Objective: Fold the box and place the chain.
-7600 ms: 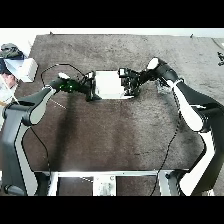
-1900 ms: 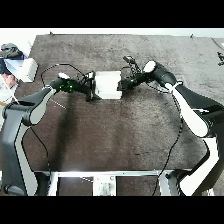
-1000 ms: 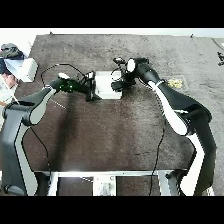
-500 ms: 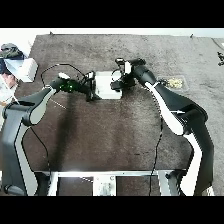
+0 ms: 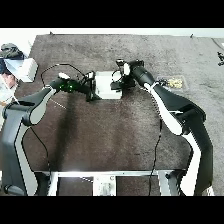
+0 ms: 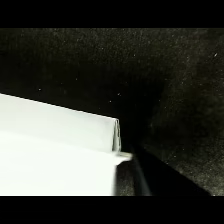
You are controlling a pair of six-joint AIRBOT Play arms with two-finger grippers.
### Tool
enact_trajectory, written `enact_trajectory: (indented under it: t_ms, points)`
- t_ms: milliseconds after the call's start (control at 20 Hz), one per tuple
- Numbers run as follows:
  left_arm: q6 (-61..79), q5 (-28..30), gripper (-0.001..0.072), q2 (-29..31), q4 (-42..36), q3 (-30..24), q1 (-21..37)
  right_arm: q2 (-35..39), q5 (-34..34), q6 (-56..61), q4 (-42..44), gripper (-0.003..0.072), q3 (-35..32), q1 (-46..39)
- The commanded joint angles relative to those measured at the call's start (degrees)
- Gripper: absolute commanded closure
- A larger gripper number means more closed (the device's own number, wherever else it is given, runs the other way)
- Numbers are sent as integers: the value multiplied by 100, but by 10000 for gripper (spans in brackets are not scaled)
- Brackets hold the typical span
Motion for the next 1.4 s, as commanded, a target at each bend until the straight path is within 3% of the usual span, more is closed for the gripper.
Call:
enact_trajectory:
  t_ms: [0, 250, 300, 600, 650, 900, 950, 1150, 1300, 1350]
  points:
    - [0, 2, 456, 2, 2, 4, 4, -2, -15, 109, -114, 367, 4, 87]
    - [0, 2, 456, 2, 2, 4, 4, -4, -7, 260, -162, 372, 2, 118]
    - [0, 0, 456, 2, 2, 2, 4, -4, -7, 293, -162, 446, 2, 118]
    - [0, 2, 456, 2, 2, 2, 4, -63, 57, 369, -188, 456, -7, 129]
    - [0, 2, 456, 2, 2, 2, 4, -61, 20, 369, -205, 513, 0, 131]
    - [0, 2, 456, 2, 2, 4, 4, -61, 28, 409, -210, 534, -2, 155]
    - [0, 0, 456, 2, 2, 2, 4, -61, 20, 411, -229, 627, -2, 157]
    - [0, 2, 456, 2, 2, 2, 4, -61, 11, 452, -345, 628, -2, 173]
    - [0, 2, 456, 2, 2, 2, 4, -57, 7, 450, -376, 569, -2, 173]
    - [0, 2, 456, 2, 2, 2, 4, -42, 7, 444, -376, 357, -2, 170]
